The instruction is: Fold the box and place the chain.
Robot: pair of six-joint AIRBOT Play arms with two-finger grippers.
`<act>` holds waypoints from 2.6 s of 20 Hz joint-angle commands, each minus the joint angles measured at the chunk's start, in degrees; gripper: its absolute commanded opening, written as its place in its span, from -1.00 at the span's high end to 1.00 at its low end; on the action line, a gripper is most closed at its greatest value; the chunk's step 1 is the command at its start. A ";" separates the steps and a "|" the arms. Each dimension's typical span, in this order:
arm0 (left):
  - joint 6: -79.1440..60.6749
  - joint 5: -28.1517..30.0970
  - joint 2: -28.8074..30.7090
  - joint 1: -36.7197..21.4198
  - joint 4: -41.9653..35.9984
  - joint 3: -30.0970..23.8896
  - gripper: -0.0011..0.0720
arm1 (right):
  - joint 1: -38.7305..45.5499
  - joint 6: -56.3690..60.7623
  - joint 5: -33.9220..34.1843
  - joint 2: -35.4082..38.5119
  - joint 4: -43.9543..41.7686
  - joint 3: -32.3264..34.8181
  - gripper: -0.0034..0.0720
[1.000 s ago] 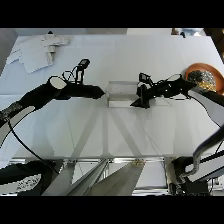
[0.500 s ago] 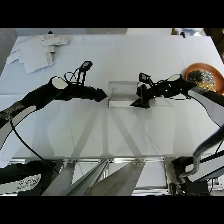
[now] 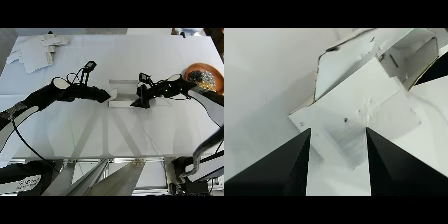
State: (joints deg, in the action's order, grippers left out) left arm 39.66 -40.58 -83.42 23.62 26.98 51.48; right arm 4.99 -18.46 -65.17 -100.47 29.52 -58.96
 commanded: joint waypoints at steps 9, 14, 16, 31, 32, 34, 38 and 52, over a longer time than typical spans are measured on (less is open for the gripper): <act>12.11 1.86 -2.54 1.53 1.14 0.07 -0.12 | -0.04 0.02 -0.02 -0.02 0.00 -0.02 -0.25; 12.15 3.19 -2.51 1.53 1.14 0.07 -0.12 | -0.04 0.00 -0.02 -0.02 0.00 -0.02 -0.25; 13.27 3.85 -2.54 1.53 1.14 0.09 -0.12 | -0.04 0.02 -0.02 -0.02 0.00 -0.02 -0.25; 21.09 8.11 -4.59 4.44 1.09 0.20 -0.11 | -0.04 0.02 -0.02 -0.02 0.00 -0.02 -0.25; 21.09 8.55 -4.59 4.44 1.16 0.20 -0.11 | -0.04 0.02 -0.02 -0.02 0.00 -0.02 -0.25; 21.29 8.94 -4.59 4.39 1.42 0.20 -0.10 | -0.04 0.02 -0.02 -0.02 0.00 -0.02 -0.25; 27.74 8.46 -4.59 4.44 9.14 0.59 0.02 | -0.04 0.02 -0.02 -0.02 0.00 -0.02 -0.25; 45.72 -7.61 -9.03 7.28 33.57 16.37 0.02 | -0.04 0.00 -0.02 -0.02 0.00 -0.02 -0.25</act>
State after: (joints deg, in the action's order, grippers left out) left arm 83.07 -44.03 -90.87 29.67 57.19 65.23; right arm 4.97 -18.44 -65.19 -100.47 29.56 -58.96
